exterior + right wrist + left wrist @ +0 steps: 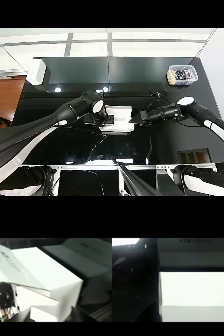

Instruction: Fold the box and place the chain.

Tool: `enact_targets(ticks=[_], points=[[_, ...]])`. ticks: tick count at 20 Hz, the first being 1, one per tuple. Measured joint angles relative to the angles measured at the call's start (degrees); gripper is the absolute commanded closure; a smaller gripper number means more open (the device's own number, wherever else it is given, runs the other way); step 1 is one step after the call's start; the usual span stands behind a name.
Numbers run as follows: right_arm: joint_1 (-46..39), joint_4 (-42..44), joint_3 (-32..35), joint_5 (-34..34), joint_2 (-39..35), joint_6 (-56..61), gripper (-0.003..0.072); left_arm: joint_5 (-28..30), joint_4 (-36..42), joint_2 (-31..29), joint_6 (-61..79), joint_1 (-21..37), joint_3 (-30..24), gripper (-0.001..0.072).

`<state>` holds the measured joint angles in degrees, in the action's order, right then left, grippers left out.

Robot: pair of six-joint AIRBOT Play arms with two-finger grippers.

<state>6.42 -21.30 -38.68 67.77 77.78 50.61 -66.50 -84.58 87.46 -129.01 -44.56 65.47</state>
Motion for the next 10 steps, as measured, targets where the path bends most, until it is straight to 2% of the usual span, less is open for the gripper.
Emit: enact_targets(ticks=[3, 4, 10], points=[[3.65, -1.09, -2.71, -1.84, 0.0, 3.5, 0.022, -0.15, -0.22, 0.0, -0.15, 0.0, -0.02, 0.0682], [4.85, -2.21, -3.76, -2.71, 0.0, 5.57, 0.0282, -0.2, -0.35, 0.0, -0.15, 0.02, -0.02, 0.0682], [13.68, -17.92, -10.64, -7.61, 0.0, 25.4, 0.0282, -0.39, -0.37, 0.0, -0.11, 0.02, -0.02, 0.0682]])
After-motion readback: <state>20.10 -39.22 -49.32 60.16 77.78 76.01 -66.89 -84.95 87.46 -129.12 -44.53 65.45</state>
